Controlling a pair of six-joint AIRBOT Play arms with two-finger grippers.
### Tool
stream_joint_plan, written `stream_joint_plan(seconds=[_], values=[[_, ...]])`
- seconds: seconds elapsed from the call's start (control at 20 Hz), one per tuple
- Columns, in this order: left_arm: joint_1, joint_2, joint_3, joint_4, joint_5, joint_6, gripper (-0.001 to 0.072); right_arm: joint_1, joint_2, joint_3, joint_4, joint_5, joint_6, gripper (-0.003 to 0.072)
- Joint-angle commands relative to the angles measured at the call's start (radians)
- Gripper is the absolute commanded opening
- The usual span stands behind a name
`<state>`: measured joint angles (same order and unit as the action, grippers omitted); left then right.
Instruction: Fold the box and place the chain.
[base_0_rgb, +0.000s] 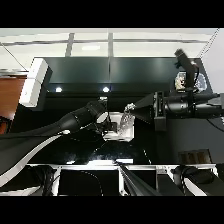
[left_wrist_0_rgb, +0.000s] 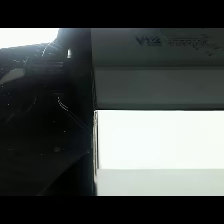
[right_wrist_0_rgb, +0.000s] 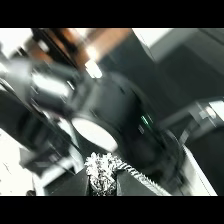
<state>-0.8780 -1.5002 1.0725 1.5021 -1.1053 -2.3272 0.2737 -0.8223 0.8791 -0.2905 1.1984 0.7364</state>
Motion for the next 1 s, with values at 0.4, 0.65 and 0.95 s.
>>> stream_joint_plan(seconds=[0.4, 0.65, 0.95], values=[[0.0, 0.0, 0.0, 0.0, 0.001, 0.0, 0.0028, 0.003, -0.029, -0.007, -0.286, -0.043, 0.203, 0.001], [0.0, 0.0, 0.0, 0.0, 0.0, 0.0, 0.0028, 0.077, -0.094, -0.072, -0.291, -0.166, 0.279, 0.0011], [0.0, 0.0, 0.0, 0.0, 0.001, 0.0, 0.0028, 0.163, -0.181, -0.1, -0.487, -0.148, 0.359, 0.0011]])
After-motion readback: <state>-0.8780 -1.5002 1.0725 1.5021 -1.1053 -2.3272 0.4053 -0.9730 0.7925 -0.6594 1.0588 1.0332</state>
